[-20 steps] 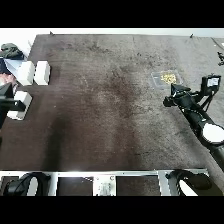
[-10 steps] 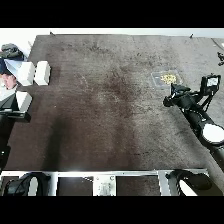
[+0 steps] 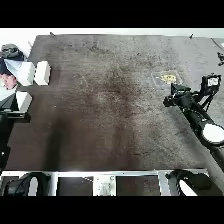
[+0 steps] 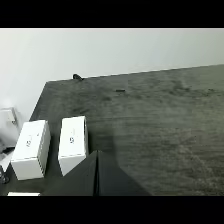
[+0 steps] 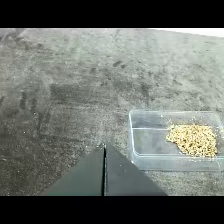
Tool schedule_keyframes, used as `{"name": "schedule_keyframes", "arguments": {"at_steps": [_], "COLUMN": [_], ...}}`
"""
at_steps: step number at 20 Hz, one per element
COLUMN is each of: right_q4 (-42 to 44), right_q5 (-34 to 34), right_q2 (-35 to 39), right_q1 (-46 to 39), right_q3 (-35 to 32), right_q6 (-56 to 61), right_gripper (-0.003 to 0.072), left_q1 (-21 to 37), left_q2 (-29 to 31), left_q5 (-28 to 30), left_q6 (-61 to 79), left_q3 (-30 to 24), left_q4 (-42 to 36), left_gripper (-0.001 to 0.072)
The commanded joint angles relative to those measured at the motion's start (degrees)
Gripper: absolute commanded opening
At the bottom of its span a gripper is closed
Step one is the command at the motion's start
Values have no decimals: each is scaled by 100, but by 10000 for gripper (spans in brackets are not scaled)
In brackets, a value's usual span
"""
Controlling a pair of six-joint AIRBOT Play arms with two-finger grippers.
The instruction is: Fold the box and place the chain.
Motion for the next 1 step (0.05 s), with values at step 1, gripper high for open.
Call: {"name": "schedule_keyframes", "arguments": {"at_steps": [1], "right_q4": [0], "right_q5": [0], "right_q2": [0], "right_q1": [4], "right_q3": [2], "right_q6": [0], "right_gripper": [12], "left_q1": [0], "left_q2": [-2], "left_q5": [-11], "left_q6": [-2], "left_q3": [0], "left_q4": [-2], "left_gripper": [13]}}
